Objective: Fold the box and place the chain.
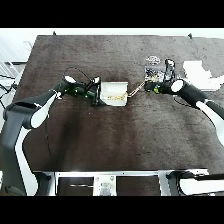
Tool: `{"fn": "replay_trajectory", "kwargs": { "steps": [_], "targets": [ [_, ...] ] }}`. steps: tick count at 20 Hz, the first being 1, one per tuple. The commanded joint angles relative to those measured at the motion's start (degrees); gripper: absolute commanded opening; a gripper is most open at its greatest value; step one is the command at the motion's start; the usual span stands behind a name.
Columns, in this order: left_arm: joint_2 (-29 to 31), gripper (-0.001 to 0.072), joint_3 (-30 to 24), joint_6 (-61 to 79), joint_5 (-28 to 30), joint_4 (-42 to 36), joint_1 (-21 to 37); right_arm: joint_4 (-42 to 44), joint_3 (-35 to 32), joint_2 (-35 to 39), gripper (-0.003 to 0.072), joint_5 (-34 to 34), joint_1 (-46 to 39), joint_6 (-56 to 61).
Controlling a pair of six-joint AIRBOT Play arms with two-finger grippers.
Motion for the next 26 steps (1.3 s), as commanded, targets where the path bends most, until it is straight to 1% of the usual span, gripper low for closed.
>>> {"fn": "replay_trajectory", "kwargs": {
  "steps": [1,4,8,9,10,11,12,13,14,16,19,24,26],
  "targets": [
    [0.0,0.0492,0.0,0.0,-0.2,0.0,0.0,5.8,6.9,-9.6,0.0458,-0.5,-1.8,-3.1],
    [0.0,0.0493,0.0,0.0,-0.2,0.0,0.0,7.0,13.6,-14.5,0.0458,-0.5,-1.5,-3.9],
    [0.0,0.0493,0.0,0.0,-0.2,0.0,0.0,10.6,19.3,-18.8,0.0453,0.7,-1.4,-4.0],
    [0.0,0.0493,0.0,0.0,-0.2,0.0,0.0,11.1,20.3,-19.9,0.0401,0.7,-1.3,-4.0],
    [0.0,0.0493,0.0,0.0,-0.2,0.0,0.0,11.5,20.7,-20.3,0.0371,0.7,-1.2,-4.2],
    [0.0,0.0492,0.0,0.0,-0.2,0.0,0.0,11.4,20.7,-20.4,0.0237,0.7,-1.0,-5.0],
    [0.0,0.0493,0.0,0.0,-0.2,0.0,0.0,11.4,20.7,-20.4,0.0075,0.8,-1.0,-5.7],
    [0.0,0.0492,0.0,0.0,-0.2,0.0,0.0,11.4,20.7,-20.1,0.0012,0.8,-1.0,-6.2],
    [0.0,0.0493,0.0,0.0,-0.2,0.0,0.0,11.4,20.7,-19.5,0.0012,1.6,-1.0,-6.2],
    [0.0,0.0492,0.0,0.0,-0.2,0.0,0.0,11.4,20.7,-16.6,0.0011,5.8,-1.0,-7.9],
    [0.0,0.0493,0.0,0.0,-0.2,0.0,0.0,10.7,20.5,-9.3,0.0010,12.7,-0.6,-10.4],
    [0.0,0.0493,0.0,0.0,-0.3,0.0,0.0,2.7,20.1,4.1,0.0010,20.7,3.5,-10.5],
    [0.0,0.0492,0.0,0.0,-0.3,0.0,0.0,1.2,19.2,8.3,0.0010,22.2,5.4,-10.3]
  ]
}}
